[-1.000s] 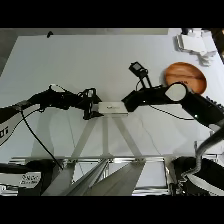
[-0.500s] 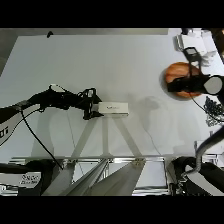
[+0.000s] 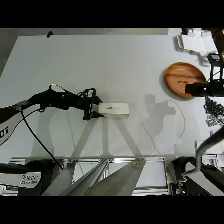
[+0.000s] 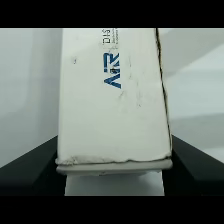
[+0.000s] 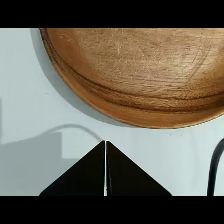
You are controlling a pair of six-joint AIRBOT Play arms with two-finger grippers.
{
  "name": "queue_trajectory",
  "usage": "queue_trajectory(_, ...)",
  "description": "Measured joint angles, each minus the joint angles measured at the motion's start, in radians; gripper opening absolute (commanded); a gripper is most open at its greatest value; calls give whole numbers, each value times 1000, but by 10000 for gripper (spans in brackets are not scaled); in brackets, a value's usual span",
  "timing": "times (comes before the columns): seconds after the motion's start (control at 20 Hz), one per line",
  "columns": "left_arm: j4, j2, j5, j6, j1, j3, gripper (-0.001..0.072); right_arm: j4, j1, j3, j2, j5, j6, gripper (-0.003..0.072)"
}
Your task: Fold the box and place the chain.
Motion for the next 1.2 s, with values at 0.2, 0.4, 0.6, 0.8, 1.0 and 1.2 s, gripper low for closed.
queue_trajectory(0.2,-1,0,-58,0,-1,0,208,18,-8,0,0,8,2,11)
queue_trajectory(0.4,-13,12,-104,-7,-5,0,15,23,-10,0,0,22,2,11)
queue_trajectory(0.6,10,127,-148,-145,-4,0,15,25,-10,0,0,39,2,11)
queue_trajectory(0.8,170,358,-116,-377,-4,0,12,25,-10,0,0,47,2,11)
queue_trajectory(1.0,570,584,-66,-743,-4,0,12,25,-10,0,0,48,2,11)
queue_trajectory(1.2,1070,701,-29,-1159,-1,-1,14,25,-10,0,0,48,2,11)
